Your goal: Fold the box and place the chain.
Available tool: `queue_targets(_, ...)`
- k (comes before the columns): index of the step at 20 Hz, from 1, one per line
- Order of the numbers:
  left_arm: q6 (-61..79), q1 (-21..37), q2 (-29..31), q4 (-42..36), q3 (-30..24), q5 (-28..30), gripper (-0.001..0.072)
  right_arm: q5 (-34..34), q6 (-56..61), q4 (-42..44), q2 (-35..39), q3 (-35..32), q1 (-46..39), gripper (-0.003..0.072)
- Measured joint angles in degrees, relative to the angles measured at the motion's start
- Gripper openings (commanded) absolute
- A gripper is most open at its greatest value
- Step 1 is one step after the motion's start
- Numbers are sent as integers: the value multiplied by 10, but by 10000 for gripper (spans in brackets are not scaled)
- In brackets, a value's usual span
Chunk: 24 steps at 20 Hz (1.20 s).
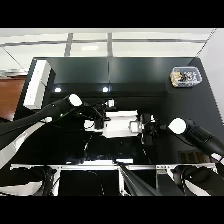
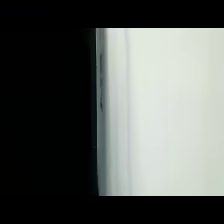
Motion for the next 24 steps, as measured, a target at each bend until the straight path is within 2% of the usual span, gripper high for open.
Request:
queue_targets(11, 0, 0, 0, -4, 0, 1, 30, -7, -31, 48, -2, 26, -50, 610)
queue_targets(16, 0, 0, 0, -4, 0, 2, 30, -3, -90, 119, -23, 27, -84, 610)
queue_targets(24, 0, 0, 0, -4, 0, 0, 30, 13, -177, 209, -50, 27, -93, 610)
